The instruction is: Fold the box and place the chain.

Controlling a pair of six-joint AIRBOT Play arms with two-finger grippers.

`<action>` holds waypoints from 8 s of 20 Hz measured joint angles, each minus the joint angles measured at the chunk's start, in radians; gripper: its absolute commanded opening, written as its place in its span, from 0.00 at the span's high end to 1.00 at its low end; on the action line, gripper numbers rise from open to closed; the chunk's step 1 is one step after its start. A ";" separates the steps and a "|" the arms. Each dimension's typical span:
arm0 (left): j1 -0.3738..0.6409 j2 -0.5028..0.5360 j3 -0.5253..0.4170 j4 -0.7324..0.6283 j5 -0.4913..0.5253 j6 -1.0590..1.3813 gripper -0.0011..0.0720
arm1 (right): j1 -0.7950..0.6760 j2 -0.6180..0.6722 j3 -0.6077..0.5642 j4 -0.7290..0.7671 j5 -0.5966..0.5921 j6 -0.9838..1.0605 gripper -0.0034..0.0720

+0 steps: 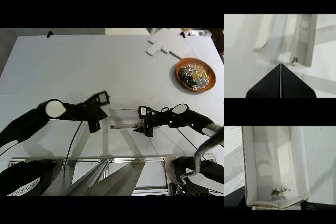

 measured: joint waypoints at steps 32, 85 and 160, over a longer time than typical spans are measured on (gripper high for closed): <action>0.060 -0.231 -0.031 -0.197 -0.116 -0.661 0.59 | 0.000 0.000 0.000 -0.002 0.000 -0.001 0.64; -0.118 -0.259 0.169 0.105 -0.103 -1.142 0.27 | 0.000 0.000 0.000 -0.001 0.000 -0.001 0.64; -0.299 -0.574 0.536 0.542 -0.467 -1.842 0.02 | 0.000 0.000 0.000 -0.002 0.000 -0.004 0.64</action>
